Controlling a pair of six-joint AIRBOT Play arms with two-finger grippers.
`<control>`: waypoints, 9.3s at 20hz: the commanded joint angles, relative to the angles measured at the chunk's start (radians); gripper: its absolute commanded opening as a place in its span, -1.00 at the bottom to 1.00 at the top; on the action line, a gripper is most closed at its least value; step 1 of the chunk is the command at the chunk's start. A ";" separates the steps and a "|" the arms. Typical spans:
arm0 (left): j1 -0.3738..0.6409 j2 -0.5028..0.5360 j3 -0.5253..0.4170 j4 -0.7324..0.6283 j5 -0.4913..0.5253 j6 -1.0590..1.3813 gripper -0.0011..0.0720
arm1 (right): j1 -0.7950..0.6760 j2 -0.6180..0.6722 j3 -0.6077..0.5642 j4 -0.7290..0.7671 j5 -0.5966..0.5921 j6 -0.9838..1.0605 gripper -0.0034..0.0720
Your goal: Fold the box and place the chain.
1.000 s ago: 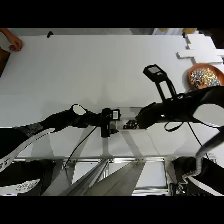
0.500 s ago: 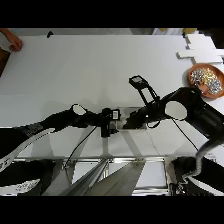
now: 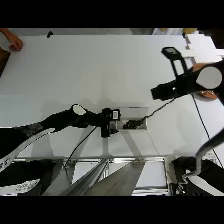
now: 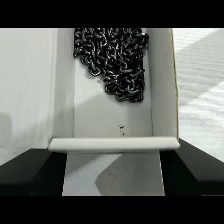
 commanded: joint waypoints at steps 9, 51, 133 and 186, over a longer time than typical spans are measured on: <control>0.000 0.001 0.000 0.000 0.000 0.000 -0.06 | -0.225 -0.268 -0.135 -0.129 -0.168 -0.023 -0.12; 0.000 0.001 0.000 0.000 0.000 0.000 -0.06 | 0.005 0.378 -0.135 0.346 0.140 -0.109 -0.85; 0.000 0.001 0.000 0.000 0.000 0.000 -0.06 | -0.079 0.081 -0.180 -0.117 0.069 0.026 -0.85; 0.000 0.001 0.000 0.000 0.000 0.000 -0.06 | -0.154 -0.119 0.005 -0.068 -0.060 -0.024 -0.61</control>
